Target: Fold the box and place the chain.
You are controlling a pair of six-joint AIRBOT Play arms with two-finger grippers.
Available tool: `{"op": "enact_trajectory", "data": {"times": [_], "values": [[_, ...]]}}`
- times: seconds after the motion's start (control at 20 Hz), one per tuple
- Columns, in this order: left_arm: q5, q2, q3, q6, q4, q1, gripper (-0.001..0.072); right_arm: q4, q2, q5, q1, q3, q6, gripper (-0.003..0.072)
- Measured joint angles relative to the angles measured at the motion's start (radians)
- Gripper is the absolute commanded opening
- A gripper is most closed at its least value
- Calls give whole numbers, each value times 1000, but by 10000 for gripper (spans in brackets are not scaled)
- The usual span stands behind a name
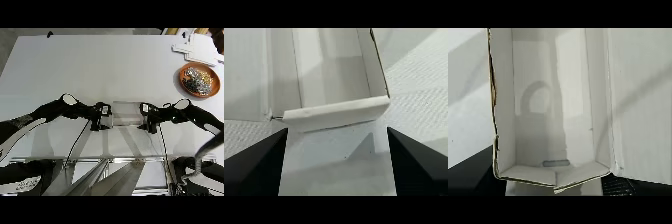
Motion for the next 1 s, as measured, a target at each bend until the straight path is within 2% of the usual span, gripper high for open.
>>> {"op": "enact_trajectory", "data": {"times": [0.45,1.0], "values": [[5,-43,0,37,-97,-27,702,0,0,0,0,0,0,407],[15,-62,0,48,-150,-36,701,0,0,0,0,0,0,407]]}}
